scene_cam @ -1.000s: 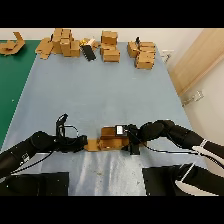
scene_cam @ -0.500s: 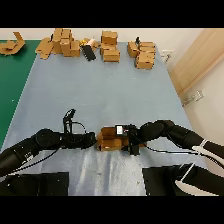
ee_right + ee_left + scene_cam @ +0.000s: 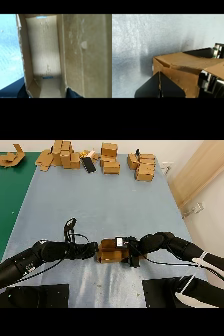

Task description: Fold the box.

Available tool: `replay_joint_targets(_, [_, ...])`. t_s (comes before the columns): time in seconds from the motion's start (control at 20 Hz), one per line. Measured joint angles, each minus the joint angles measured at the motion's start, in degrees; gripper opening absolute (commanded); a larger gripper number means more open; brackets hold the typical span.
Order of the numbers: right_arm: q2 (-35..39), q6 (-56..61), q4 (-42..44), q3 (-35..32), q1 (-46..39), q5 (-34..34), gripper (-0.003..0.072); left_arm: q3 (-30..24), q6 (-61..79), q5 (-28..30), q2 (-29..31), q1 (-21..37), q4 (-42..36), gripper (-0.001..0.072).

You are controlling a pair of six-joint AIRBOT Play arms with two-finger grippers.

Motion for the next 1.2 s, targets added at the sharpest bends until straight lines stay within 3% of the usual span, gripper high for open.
replay_joint_targets(0.35, [0.0,0.0,0.0,0.0,0.0,0.0,0.0513,0.5,-1.7,-2.2,0.1,-0.2,-0.1,0.0018])
replay_joint_targets(0.4, [0.0,0.0,0.0,0.0,0.0,0.0,0.0513,0.7,-1.7,-2.4,0.1,-0.2,-0.2,0.0053])
replay_joint_targets(0.45, [0.0,0.0,0.0,0.0,0.0,0.0,0.0513,0.8,-1.7,-2.5,0.1,-0.2,-0.3,0.0307])
replay_joint_targets(1.1, [0.0,0.0,0.0,0.0,0.0,0.0,0.0513,1.9,-1.6,-6.4,0.1,3.0,-0.8,0.0290])
replay_joint_targets(1.2, [0.0,0.0,0.0,0.0,0.0,0.0,0.0513,2.8,-1.6,-7.3,0.1,3.1,-0.9,0.0318])
